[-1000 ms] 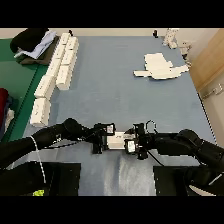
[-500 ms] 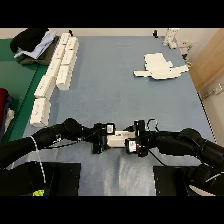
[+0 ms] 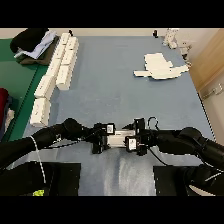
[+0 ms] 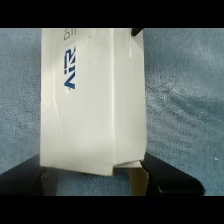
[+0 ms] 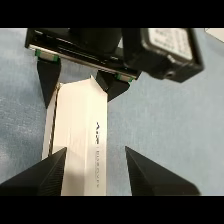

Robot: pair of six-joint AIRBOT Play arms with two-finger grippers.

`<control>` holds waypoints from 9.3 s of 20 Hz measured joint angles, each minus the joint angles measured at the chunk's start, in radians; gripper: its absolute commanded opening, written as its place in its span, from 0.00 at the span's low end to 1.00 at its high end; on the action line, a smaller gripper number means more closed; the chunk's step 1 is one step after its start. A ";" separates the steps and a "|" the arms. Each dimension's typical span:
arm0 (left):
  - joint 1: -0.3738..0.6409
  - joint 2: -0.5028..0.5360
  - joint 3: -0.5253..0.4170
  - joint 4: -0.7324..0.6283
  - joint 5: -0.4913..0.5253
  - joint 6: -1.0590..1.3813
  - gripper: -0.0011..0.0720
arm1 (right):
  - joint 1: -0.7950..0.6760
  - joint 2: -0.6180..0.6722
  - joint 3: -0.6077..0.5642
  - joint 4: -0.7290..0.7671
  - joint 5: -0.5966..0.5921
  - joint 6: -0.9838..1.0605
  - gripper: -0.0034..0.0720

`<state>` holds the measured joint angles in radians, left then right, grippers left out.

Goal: Fold the box.

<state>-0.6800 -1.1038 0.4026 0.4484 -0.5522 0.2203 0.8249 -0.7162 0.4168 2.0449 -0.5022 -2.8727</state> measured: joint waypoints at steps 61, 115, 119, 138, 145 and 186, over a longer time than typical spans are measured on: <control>0.001 0.000 0.000 0.000 0.000 0.000 0.64 | 0.093 0.190 -0.237 0.260 0.339 0.713 0.05; 0.001 0.000 0.000 0.000 0.000 -0.001 0.64 | -0.035 0.123 -0.058 -0.057 0.177 0.870 0.05; 0.001 0.000 0.000 0.000 0.000 -0.001 0.64 | -0.222 -0.085 0.221 -0.278 -0.101 1.104 0.05; 0.219 0.203 0.010 0.209 -0.011 -0.528 0.64 | -0.418 -0.461 0.577 -0.505 -0.568 1.612 0.10; 0.536 0.300 0.010 0.606 -0.058 -1.167 0.64 | -0.418 -0.462 0.577 -0.505 -0.552 1.618 0.10; 0.756 -0.294 0.383 0.698 0.322 -1.228 0.64 | -0.418 -0.462 0.577 -0.522 -0.475 1.615 0.10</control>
<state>0.0757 -1.3979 0.7853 1.1465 -0.2306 -1.0077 0.4072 -1.1786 0.9939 1.5230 -0.9768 -1.2575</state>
